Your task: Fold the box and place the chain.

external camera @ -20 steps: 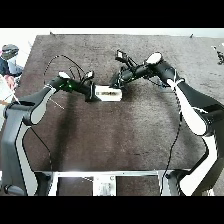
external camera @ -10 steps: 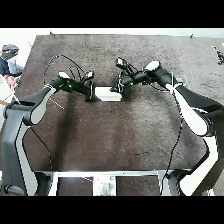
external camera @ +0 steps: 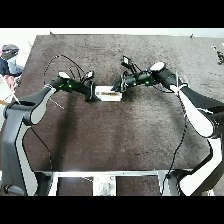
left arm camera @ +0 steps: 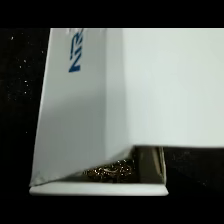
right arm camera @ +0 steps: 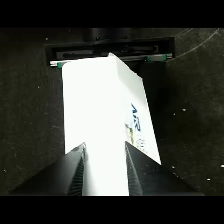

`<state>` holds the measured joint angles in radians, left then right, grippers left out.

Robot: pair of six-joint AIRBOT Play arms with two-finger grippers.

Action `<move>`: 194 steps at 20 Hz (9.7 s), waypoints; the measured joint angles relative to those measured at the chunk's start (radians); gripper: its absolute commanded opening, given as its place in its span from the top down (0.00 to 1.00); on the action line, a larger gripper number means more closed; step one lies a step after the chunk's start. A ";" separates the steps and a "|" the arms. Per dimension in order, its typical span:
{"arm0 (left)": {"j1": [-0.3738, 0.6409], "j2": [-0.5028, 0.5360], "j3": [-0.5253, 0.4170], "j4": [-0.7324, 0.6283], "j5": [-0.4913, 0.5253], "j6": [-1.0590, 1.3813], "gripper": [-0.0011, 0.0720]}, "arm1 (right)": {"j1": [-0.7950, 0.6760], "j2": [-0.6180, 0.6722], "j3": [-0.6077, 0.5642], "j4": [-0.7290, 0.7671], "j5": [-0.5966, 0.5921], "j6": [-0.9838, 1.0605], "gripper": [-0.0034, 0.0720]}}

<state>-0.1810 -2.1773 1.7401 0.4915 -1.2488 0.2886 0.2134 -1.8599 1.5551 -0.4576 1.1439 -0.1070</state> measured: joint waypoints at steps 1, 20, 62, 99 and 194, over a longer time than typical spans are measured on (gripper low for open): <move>0.000 0.000 0.000 0.000 0.000 0.000 0.34 | 0.000 0.000 -0.008 0.004 0.001 -0.008 0.35; 0.001 0.000 0.000 0.000 0.002 -0.001 0.34 | 0.053 0.001 0.000 -0.142 -0.176 -0.055 0.50; 0.000 0.000 0.000 0.000 -0.001 0.000 0.34 | 0.053 0.002 0.019 -0.195 -0.175 -0.006 0.74; 0.001 0.000 0.000 -0.001 0.002 -0.002 0.34 | -0.006 -0.006 -0.008 0.002 -0.020 0.044 0.94; 0.586 0.032 0.111 0.401 0.754 -1.023 0.09 | -0.125 1.427 -1.374 0.186 -1.151 0.288 0.94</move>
<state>0.4053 -2.1448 1.8507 0.8925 -0.4950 -0.7341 0.0883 -0.4328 0.1810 -0.2718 -0.0074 0.1806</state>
